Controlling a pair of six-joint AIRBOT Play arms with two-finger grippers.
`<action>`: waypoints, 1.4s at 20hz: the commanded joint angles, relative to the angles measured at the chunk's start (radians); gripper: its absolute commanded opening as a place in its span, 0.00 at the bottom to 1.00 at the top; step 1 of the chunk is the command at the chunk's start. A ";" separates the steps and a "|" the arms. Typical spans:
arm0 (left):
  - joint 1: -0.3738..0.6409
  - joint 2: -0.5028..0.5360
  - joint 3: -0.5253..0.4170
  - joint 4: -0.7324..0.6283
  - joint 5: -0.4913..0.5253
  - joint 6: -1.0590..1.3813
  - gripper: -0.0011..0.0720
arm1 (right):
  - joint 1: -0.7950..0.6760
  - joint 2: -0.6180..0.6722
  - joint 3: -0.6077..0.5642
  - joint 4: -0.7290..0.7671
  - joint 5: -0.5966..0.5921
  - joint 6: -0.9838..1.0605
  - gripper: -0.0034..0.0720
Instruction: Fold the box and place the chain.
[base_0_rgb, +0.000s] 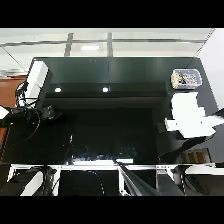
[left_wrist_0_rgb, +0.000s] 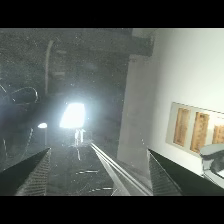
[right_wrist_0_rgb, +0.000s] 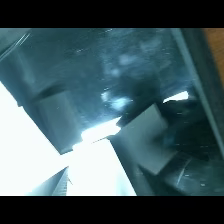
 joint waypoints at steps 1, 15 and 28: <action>0.000 -0.001 0.000 -0.003 -0.001 0.001 0.98 | 0.027 -0.011 0.044 -0.025 0.121 0.013 0.44; 0.000 -0.001 -0.001 -0.055 -0.008 0.124 0.98 | 0.385 0.422 -0.372 0.371 0.093 -0.095 0.07; -0.277 -0.024 0.000 -0.222 0.126 0.121 0.93 | 1.175 0.782 -0.894 0.843 -0.787 -0.129 0.07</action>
